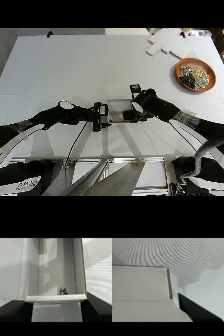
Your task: Fold the box and place the chain.
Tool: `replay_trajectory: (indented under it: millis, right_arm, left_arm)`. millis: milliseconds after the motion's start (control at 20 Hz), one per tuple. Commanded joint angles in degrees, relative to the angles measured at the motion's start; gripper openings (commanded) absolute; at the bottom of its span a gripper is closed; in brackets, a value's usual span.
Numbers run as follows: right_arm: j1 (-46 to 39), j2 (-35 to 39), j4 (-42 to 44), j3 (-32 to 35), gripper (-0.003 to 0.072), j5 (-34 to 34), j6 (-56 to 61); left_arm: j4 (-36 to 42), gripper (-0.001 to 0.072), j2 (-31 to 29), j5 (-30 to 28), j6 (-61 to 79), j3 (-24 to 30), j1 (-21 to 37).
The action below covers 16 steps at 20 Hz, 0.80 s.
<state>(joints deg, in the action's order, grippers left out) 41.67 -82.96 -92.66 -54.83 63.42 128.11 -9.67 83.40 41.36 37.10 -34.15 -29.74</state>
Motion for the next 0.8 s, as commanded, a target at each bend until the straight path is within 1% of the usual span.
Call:
replay_trajectory:
  millis: [0, 50, 150, 200, 300, 350, 400, 500, 600, 700, 750]
  right_arm:
    - [0.0, 0.5, -0.8, 0.0, 0.0404, 2.1, -1.7]
    - [0.0, 1.4, -0.9, 0.0, 0.0404, 3.3, -4.8]
    - [0.0, 3.7, -2.7, 0.0, 0.0406, 8.4, -10.0]
    - [-0.4, 5.5, -4.4, 0.0, 0.0423, 10.6, -12.3]
    - [-2.2, 10.2, -4.8, -0.1, 0.0427, 12.3, -17.4]
    - [-3.5, 13.1, -4.1, -0.2, 0.0514, 12.3, -20.0]
    - [-5.1, 16.5, -3.3, -0.7, 0.0635, 12.3, -23.1]
    - [-9.2, 22.5, -1.1, -2.9, 0.0635, 12.7, -28.6]
    - [-14.2, 26.4, 4.9, -4.9, 0.0635, 12.9, -34.3]
    - [-20.4, 28.1, 10.5, -5.5, 0.0632, 11.6, -41.2]
    - [-24.4, 27.9, 10.9, -5.7, 0.0624, 9.8, -43.2]
  left_arm:
    - [0.0, 0.0063, 0.0, 0.0, -0.2, 0.0, 0.0]
    - [0.0, 0.0063, 0.0, 0.0, -0.2, 0.0, 0.0]
    - [0.0, 0.0063, 0.0, 0.0, -0.2, 0.0, 0.0]
    - [0.0, 0.0063, 0.0, 0.0, -0.2, 0.0, 0.0]
    - [0.0, 0.0063, 0.0, 0.0, -0.2, 0.0, 0.0]
    - [0.0, 0.0063, 0.0, 0.0, -0.2, 0.0, 0.0]
    - [0.0, 0.0063, 0.0, 0.0, -0.2, 0.0, 0.0]
    - [0.0, 0.0063, 0.0, 0.0, -0.2, 0.0, 0.0]
    - [0.0, 0.0063, 0.0, 0.0, -0.2, 0.0, 0.0]
    - [0.0, 0.0063, 0.0, 0.0, -0.2, 0.0, 0.0]
    - [0.0, 0.0063, 0.0, 0.0, -0.2, 0.0, 0.0]
